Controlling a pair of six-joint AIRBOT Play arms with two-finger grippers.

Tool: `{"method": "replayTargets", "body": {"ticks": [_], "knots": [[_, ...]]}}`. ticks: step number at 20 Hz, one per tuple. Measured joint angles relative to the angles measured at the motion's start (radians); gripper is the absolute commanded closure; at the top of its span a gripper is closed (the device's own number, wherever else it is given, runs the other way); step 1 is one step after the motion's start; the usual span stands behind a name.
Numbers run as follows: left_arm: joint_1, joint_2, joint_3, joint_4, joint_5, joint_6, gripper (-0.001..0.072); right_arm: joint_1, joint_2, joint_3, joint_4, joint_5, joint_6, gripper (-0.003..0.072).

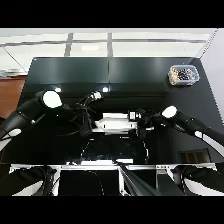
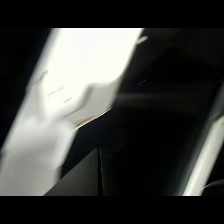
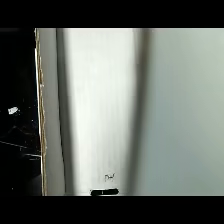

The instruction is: Fold the box and place the chain.

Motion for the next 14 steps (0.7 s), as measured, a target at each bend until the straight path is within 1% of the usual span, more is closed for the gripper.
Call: {"method": "replayTargets", "body": {"ticks": [1, 3, 6, 8, 9, 11, 14], "knots": [[-0.006, -0.006, -0.022, -0.092, 0.026, -0.003, 0.0683, 0.0, 0.0, 0.0, 0.001, 0.0, 0.0, 0.0559], [-0.012, -0.032, -0.055, -0.288, 0.109, 0.007, 0.0682, 0.0, -0.001, 0.0, 0.002, -0.002, 0.001, 0.0559], [-0.014, -0.092, -0.074, -0.523, 0.288, 0.063, 0.0685, 0.0, -0.001, 0.0, 0.002, -0.002, 0.002, 0.0559], [-0.01, -0.139, -0.074, -0.598, 0.379, 0.09, 0.0685, 0.0, -0.001, 0.0, 0.002, -0.003, 0.002, 0.0559], [-0.007, -0.165, -0.074, -0.615, 0.409, 0.097, 0.0685, 0.0, -0.001, 0.0, 0.002, -0.003, 0.002, 0.0559], [-0.003, -0.211, -0.072, -0.629, 0.442, 0.1, 0.0685, 0.0, -0.001, 0.0, 0.002, -0.003, 0.002, 0.0559], [-0.001, -0.264, -0.072, -0.633, 0.46, 0.104, 0.0685, 0.0, -0.001, 0.0, 0.003, -0.004, 0.003, 0.056]]}}
